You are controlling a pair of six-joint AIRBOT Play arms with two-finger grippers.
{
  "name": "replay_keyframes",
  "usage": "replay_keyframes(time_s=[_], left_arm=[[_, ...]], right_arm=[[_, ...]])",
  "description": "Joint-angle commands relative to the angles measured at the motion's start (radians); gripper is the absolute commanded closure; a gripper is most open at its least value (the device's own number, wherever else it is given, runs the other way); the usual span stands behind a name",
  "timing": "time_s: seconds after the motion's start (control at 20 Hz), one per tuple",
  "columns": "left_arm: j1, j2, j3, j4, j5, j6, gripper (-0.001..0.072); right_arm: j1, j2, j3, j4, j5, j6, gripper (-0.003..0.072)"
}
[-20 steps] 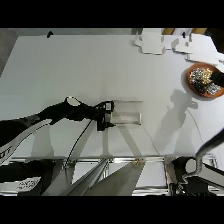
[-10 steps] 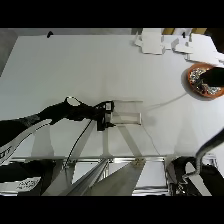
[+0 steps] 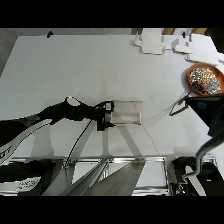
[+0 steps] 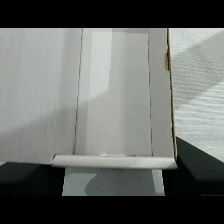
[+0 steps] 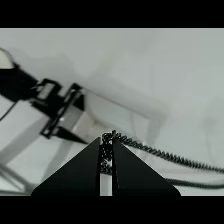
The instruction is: Fold the box and place the chain.
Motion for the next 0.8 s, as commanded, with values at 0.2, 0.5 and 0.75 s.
replay_keyframes(time_s=[0.2, 0.5, 0.75], left_arm=[[0.0, 0.001, 0.0, 0.0, 0.0, 0.0, 0.0391], [0.0, 0.001, 0.0, 0.0, 0.0, 0.0, 0.0391], [0.0, 0.001, 0.0, 0.0, 0.0, 0.0, 0.0391]], right_arm=[[0.036, 0.032, -0.098, 0.054, 0.027, -0.001, 0.0662], [0.036, 0.03, -0.295, 0.055, -0.045, -0.117, 0.0662], [0.036, 0.0, -0.377, 0.055, -0.093, -0.171, 0.0662]])
